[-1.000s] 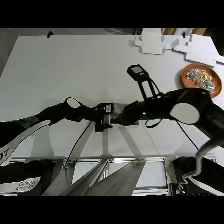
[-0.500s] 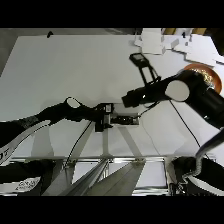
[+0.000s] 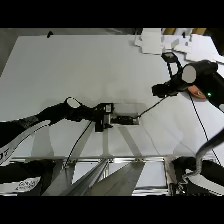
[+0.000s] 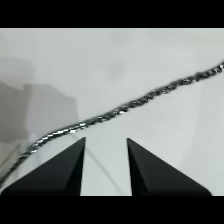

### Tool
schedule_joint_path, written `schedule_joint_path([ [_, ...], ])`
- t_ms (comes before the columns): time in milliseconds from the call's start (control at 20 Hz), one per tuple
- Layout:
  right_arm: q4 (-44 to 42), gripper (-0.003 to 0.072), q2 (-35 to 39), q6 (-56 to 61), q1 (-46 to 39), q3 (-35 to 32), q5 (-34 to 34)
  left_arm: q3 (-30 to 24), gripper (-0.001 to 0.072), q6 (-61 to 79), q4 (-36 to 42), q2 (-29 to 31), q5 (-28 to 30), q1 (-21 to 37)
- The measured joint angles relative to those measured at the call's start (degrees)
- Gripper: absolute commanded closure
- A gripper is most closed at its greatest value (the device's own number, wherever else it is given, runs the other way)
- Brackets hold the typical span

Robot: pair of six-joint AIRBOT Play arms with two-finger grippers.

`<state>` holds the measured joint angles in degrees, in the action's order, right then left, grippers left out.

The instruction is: Fold the box and place the chain.

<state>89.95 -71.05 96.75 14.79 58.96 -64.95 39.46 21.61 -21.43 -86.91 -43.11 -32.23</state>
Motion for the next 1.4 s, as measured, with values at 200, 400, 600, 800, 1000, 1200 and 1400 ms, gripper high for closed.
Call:
schedule_joint_path([
  [200,1.09,0.0343,-5.18,-0.79,-1.51,-1.90,2.01,0.02,0.0557,0.02,-0.02,0.00,0.00,0.00],
  [400,1.36,0.0344,-9.22,-1.09,-1.90,-2.45,3.74,0.00,0.0557,0.02,-0.02,0.00,0.00,0.00],
  [600,1.51,0.0345,-11.69,-1.20,-2.01,-2.60,4.48,0.00,0.0557,0.00,0.00,0.00,0.00,0.00],
  [800,1.55,0.0567,-13.68,-1.18,-2.01,-2.60,5.31,0.00,0.0557,0.02,-0.02,0.00,0.00,0.00],
  [1000,1.55,0.0669,-14.21,-1.18,-2.03,-2.60,5.55,0.00,0.0557,0.02,-0.02,0.00,0.00,0.00],
  [1200,1.55,0.0669,-11.50,-2.12,-2.03,-2.60,4.66,0.00,0.0557,0.02,0.00,0.00,0.00,0.00],
  [1400,1.51,0.0669,-3.91,-3.91,-1.05,-2.62,1.95,0.00,0.0557,0.00,-0.02,0.00,0.00,0.00],
])
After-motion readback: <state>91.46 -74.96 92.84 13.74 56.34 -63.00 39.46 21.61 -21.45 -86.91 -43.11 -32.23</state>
